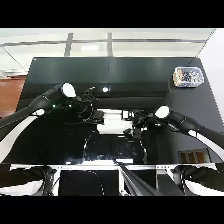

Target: Fold the box and place the chain.

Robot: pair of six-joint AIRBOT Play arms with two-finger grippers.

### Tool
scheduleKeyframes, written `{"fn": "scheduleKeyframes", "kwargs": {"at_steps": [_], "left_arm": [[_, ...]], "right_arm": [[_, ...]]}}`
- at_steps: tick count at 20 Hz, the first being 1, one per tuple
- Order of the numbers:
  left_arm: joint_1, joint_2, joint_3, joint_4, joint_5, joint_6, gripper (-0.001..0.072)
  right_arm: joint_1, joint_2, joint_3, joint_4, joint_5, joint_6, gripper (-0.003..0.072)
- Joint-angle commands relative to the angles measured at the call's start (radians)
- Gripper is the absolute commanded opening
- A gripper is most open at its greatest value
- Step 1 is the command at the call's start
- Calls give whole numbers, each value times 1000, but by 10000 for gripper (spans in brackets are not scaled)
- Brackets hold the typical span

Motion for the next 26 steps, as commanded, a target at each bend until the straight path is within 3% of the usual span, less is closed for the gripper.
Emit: {"fn": "scheduleKeyframes", "kwargs": {"at_steps": [1, 16, 26], "left_arm": [[-27, 0, 16, 100, 6, -87, 406], [-273, -2, 42, 546, 117, -587, 406], [-306, -2, 42, 569, 109, -734, 406]], "right_arm": [[0, 0, 0, 1, -1, 0, 15], [0, 0, 0, 1, -1, 0, 16], [0, 0, 0, 1, -1, 0, 16]]}}
